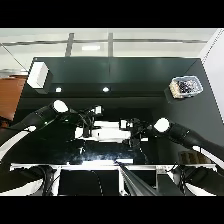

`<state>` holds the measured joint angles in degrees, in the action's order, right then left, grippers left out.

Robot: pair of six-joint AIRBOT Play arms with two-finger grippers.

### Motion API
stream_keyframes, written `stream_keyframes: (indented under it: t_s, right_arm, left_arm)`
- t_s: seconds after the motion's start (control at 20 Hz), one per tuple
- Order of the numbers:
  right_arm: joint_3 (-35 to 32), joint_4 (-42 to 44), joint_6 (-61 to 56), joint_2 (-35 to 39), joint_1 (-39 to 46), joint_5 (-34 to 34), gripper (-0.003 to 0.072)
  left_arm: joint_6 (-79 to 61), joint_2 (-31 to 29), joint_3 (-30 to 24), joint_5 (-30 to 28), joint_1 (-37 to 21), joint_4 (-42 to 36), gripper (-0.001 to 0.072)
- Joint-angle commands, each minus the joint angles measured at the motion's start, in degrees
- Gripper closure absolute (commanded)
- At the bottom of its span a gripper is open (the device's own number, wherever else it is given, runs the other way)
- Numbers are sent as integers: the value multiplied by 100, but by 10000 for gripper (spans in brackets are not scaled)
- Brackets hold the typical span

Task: Fold the box and place the chain.

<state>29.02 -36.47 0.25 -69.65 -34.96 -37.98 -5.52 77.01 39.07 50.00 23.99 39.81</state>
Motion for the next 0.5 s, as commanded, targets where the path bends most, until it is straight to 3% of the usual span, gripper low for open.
stream_keyframes:
  t_s: [0.0,0.1,0.15,0.2,0.3,0.4,0.45]
  right_arm:
    - [0,-20,-2,-7,-4,-20,139]
    - [0,-20,-4,-7,-4,-17,139]
    - [0,-20,-4,-7,-4,-17,139]
    - [0,-20,-7,-7,-4,-17,139]
    - [0,-17,-7,-7,-4,-15,139]
    - [0,-20,-7,-7,-4,-2,139]
    - [0,-20,-7,-7,-4,24,139]
  left_arm:
    - [0,2,0,-9,2,2,675]
    - [0,-17,7,-9,-2,20,675]
    - [-2,-61,7,-13,-4,24,601]
    - [0,-127,7,-42,-7,24,469]
    - [2,-328,7,-31,-11,50,392]
    - [195,-522,7,-4,-9,175,376]
    - [326,-619,7,-2,-9,315,242]
